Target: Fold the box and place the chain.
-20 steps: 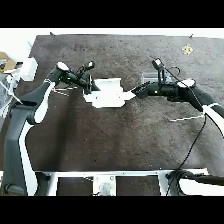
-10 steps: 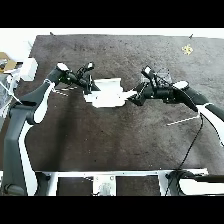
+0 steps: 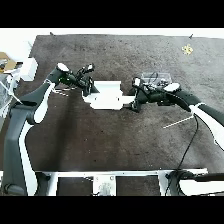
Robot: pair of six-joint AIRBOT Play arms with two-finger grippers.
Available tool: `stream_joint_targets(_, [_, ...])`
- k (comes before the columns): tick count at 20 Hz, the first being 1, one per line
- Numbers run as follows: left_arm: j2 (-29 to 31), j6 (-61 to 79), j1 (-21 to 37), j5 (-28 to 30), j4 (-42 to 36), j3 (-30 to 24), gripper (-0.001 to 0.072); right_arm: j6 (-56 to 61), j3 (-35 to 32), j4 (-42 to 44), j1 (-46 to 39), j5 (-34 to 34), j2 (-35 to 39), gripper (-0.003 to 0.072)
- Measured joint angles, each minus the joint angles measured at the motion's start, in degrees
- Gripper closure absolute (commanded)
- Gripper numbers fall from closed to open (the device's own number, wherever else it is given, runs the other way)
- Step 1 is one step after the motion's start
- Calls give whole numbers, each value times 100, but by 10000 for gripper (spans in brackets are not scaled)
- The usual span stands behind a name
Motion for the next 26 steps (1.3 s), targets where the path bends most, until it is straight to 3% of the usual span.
stream_joint_targets(8, [-2,-15,2,-31,-31,-7,699,-612,2,-57,411,-151,-321,3])
stream_joint_targets(17, [-2,-15,2,-31,-48,-7,699,-680,55,-256,645,-1235,-433,11])
stream_joint_targets(26, [-2,-15,2,-28,-52,-7,699,-678,221,225,542,-1475,-319,11])
